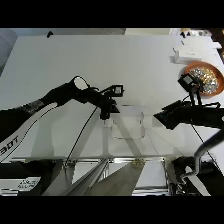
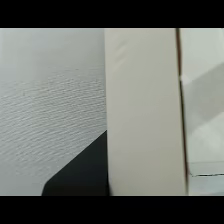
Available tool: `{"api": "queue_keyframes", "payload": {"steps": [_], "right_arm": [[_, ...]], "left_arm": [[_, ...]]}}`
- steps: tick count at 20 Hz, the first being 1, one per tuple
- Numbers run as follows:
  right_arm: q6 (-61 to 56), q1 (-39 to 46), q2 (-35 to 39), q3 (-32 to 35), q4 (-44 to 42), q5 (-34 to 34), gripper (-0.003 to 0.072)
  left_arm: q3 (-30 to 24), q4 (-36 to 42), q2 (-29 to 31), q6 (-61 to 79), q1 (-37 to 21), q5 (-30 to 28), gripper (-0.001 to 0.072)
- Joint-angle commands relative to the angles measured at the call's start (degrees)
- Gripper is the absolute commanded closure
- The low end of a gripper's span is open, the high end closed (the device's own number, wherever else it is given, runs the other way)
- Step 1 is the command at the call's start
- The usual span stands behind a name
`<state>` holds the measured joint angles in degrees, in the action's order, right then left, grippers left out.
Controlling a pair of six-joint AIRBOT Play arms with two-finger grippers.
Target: Fold the box and place the chain.
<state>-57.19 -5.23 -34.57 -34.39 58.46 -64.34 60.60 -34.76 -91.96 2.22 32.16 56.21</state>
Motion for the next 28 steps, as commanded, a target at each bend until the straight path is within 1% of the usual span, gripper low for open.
{"api": "queue_keyframes", "payload": {"steps": [1,7,10,15,16,17,18,19,20,21,22,24,28], "right_arm": [[0.2,0.0,-0.1,0.0,0.2,0.7,0.0163],[0.3,0.0,-0.1,0.0,0.4,1.6,0.0163],[0.2,0.0,-0.1,0.0,2.1,1.6,0.0163],[0.2,0.0,-0.1,0.0,3.2,1.3,0.0164],[0.4,0.0,-0.1,0.0,3.2,1.4,0.0178],[1.6,-0.1,-0.1,0.0,2.7,1.1,0.0299],[4.0,-0.1,-0.1,0.1,2.1,0.9,0.0487],[6.5,-0.1,-0.1,0.2,1.2,0.9,0.0531],[9.0,-0.1,-0.1,0.4,0.7,0.9,0.0532],[11.3,-0.1,-0.2,0.9,-0.1,0.9,0.0562],[13.2,-0.1,-0.3,1.6,-1.2,0.9,0.0663],[17.5,-1.6,-1.0,3.5,-3.2,0.7,0.0664],[23.3,-9.9,-3.0,8.0,-2.1,0.0,0.0663]], "left_arm": [[0.0,0.2,-1.5,0.4,0.1,-2.3,0.0707],[0.0,0.2,-1.9,1.7,0.1,-1.9,0.0706],[0.0,0.2,-1.9,1.7,0.1,-1.7,0.0701],[0.0,0.3,-1.8,1.6,0.1,0.4,0.0697],[0.0,0.3,-1.8,1.6,0.1,0.6,0.0697],[0.0,0.3,-1.8,1.6,0.1,0.6,0.0697],[0.0,0.3,-1.8,1.6,0.1,0.6,0.0697],[0.0,0.3,-1.8,1.6,0.1,0.6,0.0697],[0.0,0.3,-1.8,1.6,0.1,0.6,0.0697],[0.0,0.3,-1.8,1.6,0.1,0.6,0.0697],[0.0,0.3,-1.8,1.6,0.1,0.7,0.0697],[0.0,0.3,-1.8,1.6,0.1,0.6,0.0697],[0.0,0.3,-1.8,1.6,0.1,0.6,0.0697]]}}
